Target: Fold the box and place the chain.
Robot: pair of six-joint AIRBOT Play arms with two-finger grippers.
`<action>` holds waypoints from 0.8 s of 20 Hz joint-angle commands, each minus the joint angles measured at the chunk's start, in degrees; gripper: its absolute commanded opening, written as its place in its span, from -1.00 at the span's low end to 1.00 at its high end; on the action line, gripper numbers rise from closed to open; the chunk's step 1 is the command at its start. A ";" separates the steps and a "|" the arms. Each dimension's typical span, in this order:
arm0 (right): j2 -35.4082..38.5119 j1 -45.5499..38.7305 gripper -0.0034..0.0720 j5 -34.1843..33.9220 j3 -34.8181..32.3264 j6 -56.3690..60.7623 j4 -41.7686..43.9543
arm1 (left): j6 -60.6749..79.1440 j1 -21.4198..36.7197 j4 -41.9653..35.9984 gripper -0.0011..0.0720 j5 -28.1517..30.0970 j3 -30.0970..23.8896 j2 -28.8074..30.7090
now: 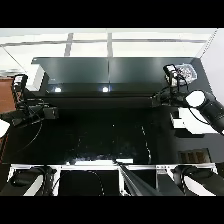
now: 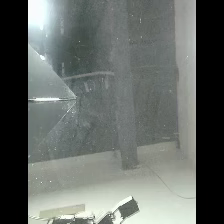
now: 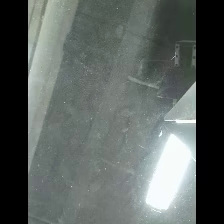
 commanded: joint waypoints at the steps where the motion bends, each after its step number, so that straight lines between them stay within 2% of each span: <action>1: -0.04 0.02 -0.86 0.00 -0.02 0.00 0.02 | 0.00 -0.04 0.02 -0.90 0.02 -0.02 0.04; 10: -0.04 0.09 -0.86 -0.72 -0.02 0.02 1.07 | 0.00 -0.04 0.02 -0.90 0.02 -0.02 0.04; 12: -0.04 0.26 -0.86 -5.03 -0.02 -0.02 5.62 | 0.00 -0.04 0.02 -0.90 0.00 -0.02 0.04; 13: -0.13 0.24 -0.85 -9.90 -0.02 -0.11 5.90 | 0.00 -0.04 0.02 -0.90 0.02 -0.02 0.04; 14: -0.20 0.04 -0.13 -15.82 -0.02 -0.07 4.35 | 0.00 -0.04 0.02 -0.90 0.00 -0.02 0.04; 15: -0.26 -0.48 0.99 -21.88 -0.02 -0.07 1.86 | 0.00 -0.04 0.02 -0.90 0.00 -0.02 0.04; 16: -0.31 -1.95 0.97 -26.47 0.04 0.07 0.35 | 0.00 -0.04 0.02 -0.90 0.02 -0.02 0.04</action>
